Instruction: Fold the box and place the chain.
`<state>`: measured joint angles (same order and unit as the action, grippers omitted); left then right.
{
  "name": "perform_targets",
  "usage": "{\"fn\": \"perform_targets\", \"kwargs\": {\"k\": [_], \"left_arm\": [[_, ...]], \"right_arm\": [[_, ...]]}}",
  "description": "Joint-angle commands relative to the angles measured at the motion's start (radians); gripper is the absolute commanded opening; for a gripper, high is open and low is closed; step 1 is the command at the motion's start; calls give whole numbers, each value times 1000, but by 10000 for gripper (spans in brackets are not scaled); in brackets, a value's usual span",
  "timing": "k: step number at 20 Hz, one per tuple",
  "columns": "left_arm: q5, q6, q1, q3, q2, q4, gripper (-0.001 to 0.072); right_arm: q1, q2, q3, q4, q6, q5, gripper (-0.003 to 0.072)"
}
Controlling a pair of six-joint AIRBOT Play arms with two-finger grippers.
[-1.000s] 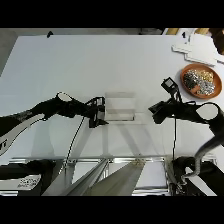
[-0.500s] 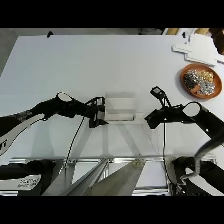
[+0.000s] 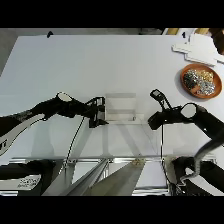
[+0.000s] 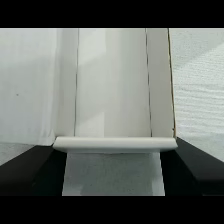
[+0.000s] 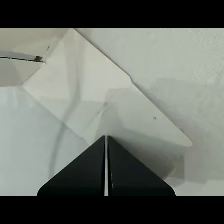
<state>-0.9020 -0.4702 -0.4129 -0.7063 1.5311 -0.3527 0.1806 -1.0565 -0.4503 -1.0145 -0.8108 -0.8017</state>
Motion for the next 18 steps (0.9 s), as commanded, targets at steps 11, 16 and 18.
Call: {"fn": "perform_targets", "kwargs": {"k": [11,16,18], "left_arm": [[0,0,0,-1,-1,0,151],[0,0,0,-1,-1,0,151],[0,0,0,-1,-1,0,151]], "right_arm": [[-238,235,3,6,-217,-26,16],[-240,47,3,100,-299,-84,16],[-212,-23,3,163,-296,-100,15]]}}
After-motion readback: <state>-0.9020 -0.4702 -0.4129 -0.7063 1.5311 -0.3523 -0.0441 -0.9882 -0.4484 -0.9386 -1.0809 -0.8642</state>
